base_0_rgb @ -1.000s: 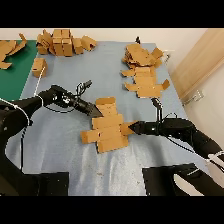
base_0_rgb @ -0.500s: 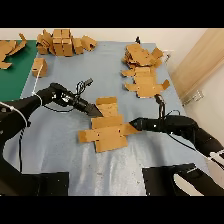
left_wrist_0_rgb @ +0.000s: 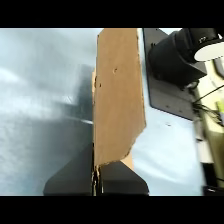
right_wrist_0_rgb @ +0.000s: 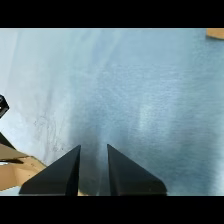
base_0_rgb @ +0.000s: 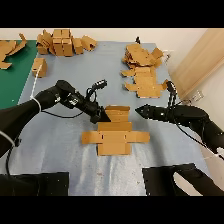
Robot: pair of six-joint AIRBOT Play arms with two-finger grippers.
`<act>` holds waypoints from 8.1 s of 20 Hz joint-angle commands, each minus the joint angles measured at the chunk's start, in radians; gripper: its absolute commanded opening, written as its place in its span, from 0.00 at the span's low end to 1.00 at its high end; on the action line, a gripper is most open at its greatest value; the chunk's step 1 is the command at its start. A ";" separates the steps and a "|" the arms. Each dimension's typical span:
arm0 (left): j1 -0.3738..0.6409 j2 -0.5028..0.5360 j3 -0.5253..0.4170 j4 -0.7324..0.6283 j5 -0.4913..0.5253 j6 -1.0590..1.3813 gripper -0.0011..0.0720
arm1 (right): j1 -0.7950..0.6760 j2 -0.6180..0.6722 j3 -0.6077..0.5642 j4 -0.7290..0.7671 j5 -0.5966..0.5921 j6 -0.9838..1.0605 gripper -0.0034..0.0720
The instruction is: Fold the box.
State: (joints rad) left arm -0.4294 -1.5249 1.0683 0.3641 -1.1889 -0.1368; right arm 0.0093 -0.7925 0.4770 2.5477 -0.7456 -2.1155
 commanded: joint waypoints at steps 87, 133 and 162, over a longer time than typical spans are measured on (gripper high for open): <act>-0.012 0.329 -0.523 -0.162 0.238 0.529 0.03 | -0.001 0.000 0.008 -0.005 -0.010 0.020 0.23; -0.013 0.329 -0.523 -0.162 0.238 0.529 0.03 | 1.468 0.016 -0.210 -1.532 0.102 0.557 0.52; -0.013 0.329 -0.523 -0.162 0.237 0.529 0.03 | 1.466 0.096 -0.200 -1.860 0.058 0.878 0.84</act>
State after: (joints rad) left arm -0.4419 -1.1957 0.5453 0.2020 -0.9520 0.3916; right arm 1.4757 -0.6975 0.2764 0.7078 -0.6868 -1.2598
